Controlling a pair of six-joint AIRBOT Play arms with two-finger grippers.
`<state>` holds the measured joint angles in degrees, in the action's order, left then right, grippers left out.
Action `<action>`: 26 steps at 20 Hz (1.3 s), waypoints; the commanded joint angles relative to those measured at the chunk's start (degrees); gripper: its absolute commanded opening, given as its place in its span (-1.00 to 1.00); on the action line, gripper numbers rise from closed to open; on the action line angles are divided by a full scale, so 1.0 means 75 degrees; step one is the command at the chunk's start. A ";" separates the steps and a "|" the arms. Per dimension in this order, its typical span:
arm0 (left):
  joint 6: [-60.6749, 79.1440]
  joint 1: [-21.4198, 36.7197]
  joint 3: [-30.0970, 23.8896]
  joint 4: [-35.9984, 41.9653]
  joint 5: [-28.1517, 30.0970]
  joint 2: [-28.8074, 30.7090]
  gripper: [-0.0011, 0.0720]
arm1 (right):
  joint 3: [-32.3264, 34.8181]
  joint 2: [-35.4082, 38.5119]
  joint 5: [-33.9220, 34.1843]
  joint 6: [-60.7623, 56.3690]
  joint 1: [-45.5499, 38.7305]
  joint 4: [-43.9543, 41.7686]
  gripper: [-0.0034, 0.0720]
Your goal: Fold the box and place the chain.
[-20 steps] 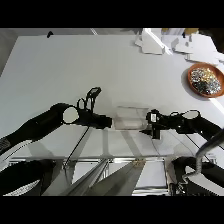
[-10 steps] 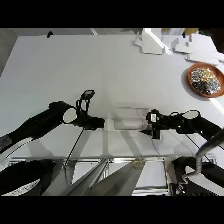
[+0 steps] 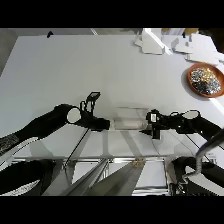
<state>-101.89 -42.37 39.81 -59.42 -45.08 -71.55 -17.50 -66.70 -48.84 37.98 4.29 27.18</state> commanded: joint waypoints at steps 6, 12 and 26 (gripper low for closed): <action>-0.0933 0.0131 0.0009 -0.1125 -0.0466 0.0096 -0.97 | 0.0003 0.0003 -0.0006 -0.0003 0.0006 -0.0003 0.23; -0.0612 0.0160 0.0009 -0.0446 0.0213 -0.0160 -0.95 | 0.0003 0.0003 -0.0003 -0.0003 0.0006 -0.0003 0.23; 0.0076 0.0015 0.0154 0.0691 0.0565 0.0350 -0.90 | 0.0003 0.0003 -0.0003 -0.0003 0.0006 -0.0003 0.23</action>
<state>-102.10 -41.95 40.84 -56.21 -41.56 -70.35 -17.50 -66.70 -48.86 37.95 4.29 27.16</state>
